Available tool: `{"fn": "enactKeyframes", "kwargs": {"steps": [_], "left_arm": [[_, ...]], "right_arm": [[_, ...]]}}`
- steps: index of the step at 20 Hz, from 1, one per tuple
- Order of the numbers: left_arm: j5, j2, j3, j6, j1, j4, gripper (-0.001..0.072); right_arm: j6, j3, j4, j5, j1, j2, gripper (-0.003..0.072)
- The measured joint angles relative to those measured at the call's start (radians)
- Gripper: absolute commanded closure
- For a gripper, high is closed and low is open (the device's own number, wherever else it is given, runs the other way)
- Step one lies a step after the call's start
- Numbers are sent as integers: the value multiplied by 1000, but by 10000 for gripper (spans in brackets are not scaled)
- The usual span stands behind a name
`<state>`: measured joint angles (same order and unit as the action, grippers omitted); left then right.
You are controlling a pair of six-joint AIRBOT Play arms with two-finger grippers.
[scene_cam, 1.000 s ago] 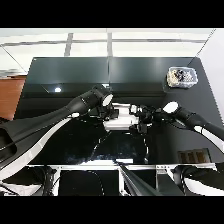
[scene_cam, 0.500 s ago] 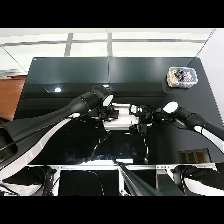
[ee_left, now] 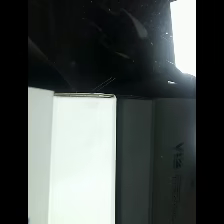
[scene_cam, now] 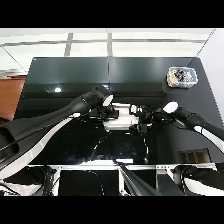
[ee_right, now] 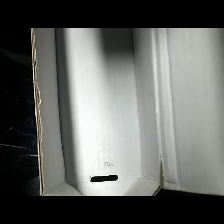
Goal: Fold the box and place the chain.
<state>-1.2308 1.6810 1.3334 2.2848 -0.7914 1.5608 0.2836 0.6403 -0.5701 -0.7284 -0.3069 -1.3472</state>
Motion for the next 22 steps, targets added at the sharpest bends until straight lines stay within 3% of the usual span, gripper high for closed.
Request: {"fn": "enactKeyframes", "kwargs": {"steps": [1, 7, 10, 12, 13, 14, 22], "left_arm": [[0, 0, 0, 0, 0, 0, 685], [0, 0, 0, 0, 0, -1, 685], [-1, 0, 0, 0, 0, -2, 684], [-1, 0, 0, 0, 0, -2, 684], [-1, 0, 0, 0, 0, -2, 684], [-1, 0, 0, 0, 0, -2, 684], [-2, 0, 0, 0, 0, -3, 682]], "right_arm": [[0, 0, 0, 0, 0, 0, -34], [-36, 0, -58, -2, 1, 50, -34], [-51, 0, -105, -18, 4, 101, 12], [-55, 0, -122, -26, 5, 121, 216], [-56, 0, -130, -35, 5, 126, 280], [-56, 0, -134, -41, 5, 131, 489], [-55, 0, -96, -47, -22, 124, 513]]}}
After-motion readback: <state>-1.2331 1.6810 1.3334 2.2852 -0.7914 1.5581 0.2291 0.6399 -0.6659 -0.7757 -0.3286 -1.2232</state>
